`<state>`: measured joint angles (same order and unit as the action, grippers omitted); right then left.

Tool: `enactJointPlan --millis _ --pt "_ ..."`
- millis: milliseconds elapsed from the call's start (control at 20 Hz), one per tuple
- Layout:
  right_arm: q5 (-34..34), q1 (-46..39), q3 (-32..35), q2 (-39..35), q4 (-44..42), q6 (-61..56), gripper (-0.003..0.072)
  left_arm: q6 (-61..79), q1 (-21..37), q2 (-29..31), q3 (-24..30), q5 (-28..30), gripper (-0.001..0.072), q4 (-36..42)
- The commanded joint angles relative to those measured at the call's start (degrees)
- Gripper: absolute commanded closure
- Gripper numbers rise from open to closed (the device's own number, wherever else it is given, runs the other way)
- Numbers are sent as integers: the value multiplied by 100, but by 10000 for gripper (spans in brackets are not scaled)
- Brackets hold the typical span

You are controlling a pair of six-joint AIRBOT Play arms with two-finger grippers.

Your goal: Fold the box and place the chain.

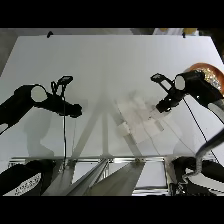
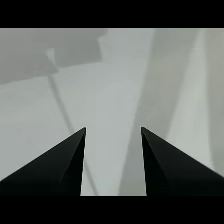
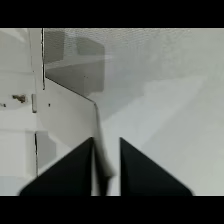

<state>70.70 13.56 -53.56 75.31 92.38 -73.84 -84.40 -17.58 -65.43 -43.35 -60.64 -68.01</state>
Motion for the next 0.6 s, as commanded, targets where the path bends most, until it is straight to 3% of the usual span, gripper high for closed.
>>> enactJointPlan --millis 0,150,300,450,550 --pt "170 0 2 94 -101 -96 665 776 -4 -103 4 234 319 1150" --pt "-68 7 2 -85 -605 63 666 1495 -4 -411 2 315 319 2059" --pt "-898 7 168 -837 -1180 85 666 2081 -17 -791 2 321 319 2688" --pt "-1585 4 826 -1827 -1316 55 666 2614 -164 -1064 2 579 319 3003" --pt "-1845 4 1484 -2472 -1615 63 666 2826 -310 -1143 2 1082 317 3213"
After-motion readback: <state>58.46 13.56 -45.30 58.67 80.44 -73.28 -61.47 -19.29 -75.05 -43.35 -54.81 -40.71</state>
